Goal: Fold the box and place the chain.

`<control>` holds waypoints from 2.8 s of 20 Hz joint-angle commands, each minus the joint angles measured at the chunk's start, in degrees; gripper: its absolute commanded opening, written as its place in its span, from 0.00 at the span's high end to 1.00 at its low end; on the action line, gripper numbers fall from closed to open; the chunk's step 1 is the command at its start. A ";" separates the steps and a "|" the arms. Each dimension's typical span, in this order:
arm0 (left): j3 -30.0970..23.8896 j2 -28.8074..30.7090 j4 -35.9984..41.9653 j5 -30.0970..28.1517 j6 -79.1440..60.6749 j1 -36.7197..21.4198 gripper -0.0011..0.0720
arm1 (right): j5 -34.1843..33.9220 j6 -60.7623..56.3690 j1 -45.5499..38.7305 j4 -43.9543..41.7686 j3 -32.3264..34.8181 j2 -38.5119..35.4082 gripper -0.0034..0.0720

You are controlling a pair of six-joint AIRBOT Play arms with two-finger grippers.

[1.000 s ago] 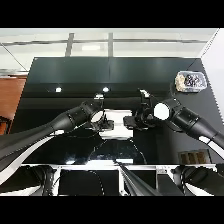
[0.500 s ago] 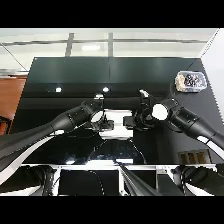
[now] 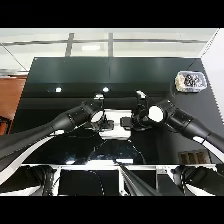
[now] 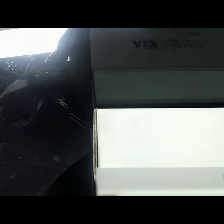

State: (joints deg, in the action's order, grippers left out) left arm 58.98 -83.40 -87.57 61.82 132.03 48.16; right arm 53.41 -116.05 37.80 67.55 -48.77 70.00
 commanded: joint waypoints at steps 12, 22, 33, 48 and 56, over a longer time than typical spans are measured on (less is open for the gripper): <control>0.04 -0.02 0.00 -0.07 -0.02 0.02 0.94 | 2.58 -7.61 4.57 10.82 -2.84 3.63 0.46; 0.04 -0.02 0.00 -0.07 -0.02 0.02 0.94 | 8.02 -13.25 7.30 14.67 -7.54 9.20 0.46; 0.04 -0.02 0.00 -0.07 -0.02 0.02 0.94 | 8.07 -17.40 7.32 14.10 -7.52 11.34 0.46; 0.04 -0.02 0.00 -0.07 -0.02 0.02 0.94 | 7.91 -16.98 7.32 14.12 -7.52 11.21 0.69; 0.04 -0.02 0.00 -0.07 -0.02 0.02 0.94 | 7.91 -16.06 7.30 12.41 -7.52 11.21 0.94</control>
State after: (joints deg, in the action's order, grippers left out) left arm 58.98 -83.40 -87.53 61.84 132.09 48.16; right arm 61.45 -132.79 45.08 81.56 -56.27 81.25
